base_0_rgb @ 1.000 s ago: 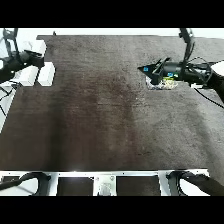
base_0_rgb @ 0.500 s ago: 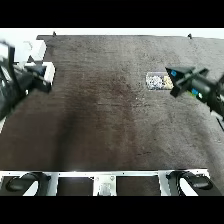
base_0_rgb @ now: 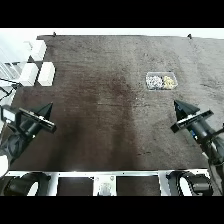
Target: Fold the box and place the chain.
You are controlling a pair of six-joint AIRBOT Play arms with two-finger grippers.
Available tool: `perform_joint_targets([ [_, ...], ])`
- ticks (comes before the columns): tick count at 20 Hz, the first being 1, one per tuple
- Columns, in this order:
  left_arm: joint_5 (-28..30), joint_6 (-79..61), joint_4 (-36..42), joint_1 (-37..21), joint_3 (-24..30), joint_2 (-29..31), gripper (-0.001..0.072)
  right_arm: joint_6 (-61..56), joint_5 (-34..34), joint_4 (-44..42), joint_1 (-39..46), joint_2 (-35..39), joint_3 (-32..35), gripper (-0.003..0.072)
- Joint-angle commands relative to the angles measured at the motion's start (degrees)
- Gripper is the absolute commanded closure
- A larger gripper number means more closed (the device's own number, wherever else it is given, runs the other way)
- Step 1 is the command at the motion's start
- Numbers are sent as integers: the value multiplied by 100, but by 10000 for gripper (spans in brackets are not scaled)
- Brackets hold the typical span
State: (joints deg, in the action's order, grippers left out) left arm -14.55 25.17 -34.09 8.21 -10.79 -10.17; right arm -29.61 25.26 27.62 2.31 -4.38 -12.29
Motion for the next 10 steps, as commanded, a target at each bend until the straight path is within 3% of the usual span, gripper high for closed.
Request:
perform_joint_targets([
  [1, -2, 151, 48, 20, 302, 354, 689, 4, -282, 7, 7, 835, 667, 671],
  [10, 0, 184, 48, 20, 297, 354, 688, 2, -278, 44, 4, 894, 977, 671],
])
